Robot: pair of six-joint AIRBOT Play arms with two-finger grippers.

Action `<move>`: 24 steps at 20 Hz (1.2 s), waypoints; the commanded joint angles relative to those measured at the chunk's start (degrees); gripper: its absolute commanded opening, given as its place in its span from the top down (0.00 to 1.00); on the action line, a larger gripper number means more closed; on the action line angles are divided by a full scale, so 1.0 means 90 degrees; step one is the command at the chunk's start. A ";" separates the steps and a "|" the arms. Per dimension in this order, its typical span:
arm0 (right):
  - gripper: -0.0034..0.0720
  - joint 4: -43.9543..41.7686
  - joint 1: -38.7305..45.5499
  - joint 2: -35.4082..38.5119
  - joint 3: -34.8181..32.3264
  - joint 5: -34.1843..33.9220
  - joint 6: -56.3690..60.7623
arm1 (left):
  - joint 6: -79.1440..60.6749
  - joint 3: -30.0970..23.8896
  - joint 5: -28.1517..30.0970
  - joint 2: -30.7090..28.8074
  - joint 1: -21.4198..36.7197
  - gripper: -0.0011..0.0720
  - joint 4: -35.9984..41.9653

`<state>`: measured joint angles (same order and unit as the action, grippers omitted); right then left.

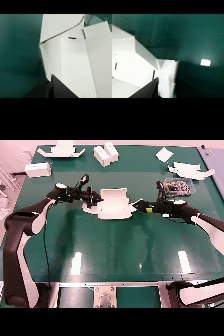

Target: Fold the box and place the chain.

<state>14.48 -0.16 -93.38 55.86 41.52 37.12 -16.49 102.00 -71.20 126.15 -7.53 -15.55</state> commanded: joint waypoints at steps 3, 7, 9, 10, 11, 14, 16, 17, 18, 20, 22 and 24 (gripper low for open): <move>0.61 -0.0010 0.0602 0.0000 0.0002 0.0087 0.0007 | -0.0219 -0.0005 -0.0418 0.0005 0.0007 0.96 0.0114; 0.61 -0.0007 0.0699 -0.0002 0.0002 0.0090 -0.0036 | -0.0216 -0.0005 -0.0755 0.0002 0.0007 0.96 0.0117; 0.61 -0.0007 0.0699 -0.0002 0.0000 0.0090 -0.0039 | -0.0216 -0.0005 -0.0828 0.0000 0.0007 0.96 0.0117; 0.61 -0.0007 0.0699 -0.0002 0.0000 0.0087 -0.0039 | -0.0216 -0.0005 -0.0867 -0.0002 0.0007 0.96 0.0117; 0.61 -0.0007 0.0699 -0.0002 0.0000 0.0087 -0.0039 | -0.0216 -0.0005 -0.0874 0.0000 0.0007 0.96 0.0114; 0.61 -0.0007 0.0695 -0.0002 0.0000 0.0087 -0.0053 | -0.0223 -0.0005 -0.0872 0.0000 0.0007 0.96 0.0109; 0.61 -0.0007 0.0695 -0.0002 0.0000 0.0085 -0.0187 | -0.0226 -0.0005 -0.0826 0.0000 0.0007 0.96 0.0112; 0.61 -0.0010 0.0695 -0.0002 0.0000 0.0083 -0.0187 | -0.0226 -0.0005 -0.0767 0.0000 0.0007 0.96 0.0112; 0.61 -0.0007 0.0695 -0.0002 0.0000 0.0083 -0.0187 | -0.0228 -0.0005 -0.0665 -0.0002 0.0007 0.96 0.0121; 0.61 -0.0007 0.0695 -0.0002 0.0000 0.0083 -0.0206 | -0.0372 -0.0005 -0.0476 -0.0002 0.0007 0.96 0.0274; 0.61 -0.0007 0.0695 -0.0002 0.0000 0.0080 -0.0206 | -0.0588 -0.0005 -0.0304 -0.0012 0.0007 0.96 0.0457; 0.61 -0.0005 0.0697 -0.0002 0.0000 0.0075 -0.0209 | -0.0787 0.0000 -0.0226 -0.0015 0.0007 0.96 0.0585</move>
<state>14.41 6.11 -93.38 55.88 42.24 35.40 -21.15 101.93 -75.09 126.08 -7.51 -12.29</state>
